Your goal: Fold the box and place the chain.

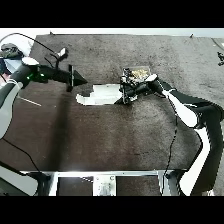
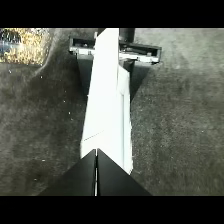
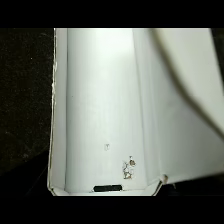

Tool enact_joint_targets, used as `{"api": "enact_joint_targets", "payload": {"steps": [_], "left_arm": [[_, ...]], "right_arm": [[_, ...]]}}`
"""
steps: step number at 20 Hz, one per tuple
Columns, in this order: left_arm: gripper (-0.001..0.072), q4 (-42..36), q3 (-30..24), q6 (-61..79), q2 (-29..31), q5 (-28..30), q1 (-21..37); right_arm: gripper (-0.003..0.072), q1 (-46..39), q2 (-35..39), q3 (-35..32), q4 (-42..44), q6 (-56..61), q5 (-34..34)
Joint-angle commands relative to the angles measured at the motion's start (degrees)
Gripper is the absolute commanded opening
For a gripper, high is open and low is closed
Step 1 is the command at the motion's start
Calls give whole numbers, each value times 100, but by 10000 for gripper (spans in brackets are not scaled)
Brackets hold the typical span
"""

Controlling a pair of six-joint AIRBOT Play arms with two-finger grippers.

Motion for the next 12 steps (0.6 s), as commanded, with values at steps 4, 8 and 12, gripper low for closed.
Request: {"api": "enact_joint_targets", "payload": {"steps": [4,8,12], "left_arm": [[6,-173,-1121,76,289,1318,-844],[10,-280,-1134,-369,170,1880,-1141],[10,-278,-533,-807,-297,1869,-1108]], "right_arm": [[535,-2,-2,0,4,2,2],[535,-2,-2,0,4,2,0],[535,-2,-2,0,4,2,0]]}}
